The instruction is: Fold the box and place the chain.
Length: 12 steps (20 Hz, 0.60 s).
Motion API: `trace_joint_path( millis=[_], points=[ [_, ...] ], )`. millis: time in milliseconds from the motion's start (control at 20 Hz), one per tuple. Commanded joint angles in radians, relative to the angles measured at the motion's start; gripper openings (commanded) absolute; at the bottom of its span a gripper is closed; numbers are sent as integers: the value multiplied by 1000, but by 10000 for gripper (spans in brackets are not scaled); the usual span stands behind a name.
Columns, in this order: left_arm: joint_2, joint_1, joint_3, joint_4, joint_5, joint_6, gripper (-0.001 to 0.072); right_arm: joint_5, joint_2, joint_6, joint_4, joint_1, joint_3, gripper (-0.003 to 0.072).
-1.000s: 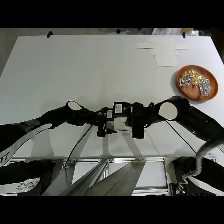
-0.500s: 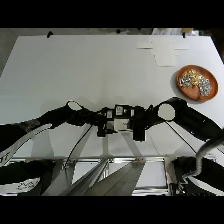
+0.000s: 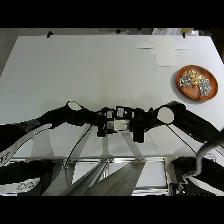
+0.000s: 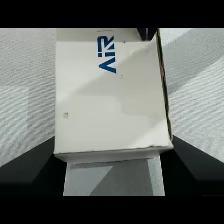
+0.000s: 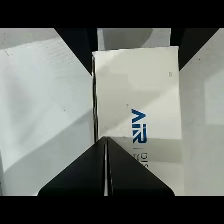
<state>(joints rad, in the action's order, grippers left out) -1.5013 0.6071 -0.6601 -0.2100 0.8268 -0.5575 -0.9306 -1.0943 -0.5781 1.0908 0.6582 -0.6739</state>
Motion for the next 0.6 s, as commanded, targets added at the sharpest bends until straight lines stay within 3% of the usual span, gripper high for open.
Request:
trace_joint_path(
  millis=[0,550],
  points=[
    [0,-1,-1,0,0,0,212,30,-1,-1,0,0,12,16],
    [0,-1,-1,0,0,0,212,56,19,-46,4,-4,20,16]
  ],
)
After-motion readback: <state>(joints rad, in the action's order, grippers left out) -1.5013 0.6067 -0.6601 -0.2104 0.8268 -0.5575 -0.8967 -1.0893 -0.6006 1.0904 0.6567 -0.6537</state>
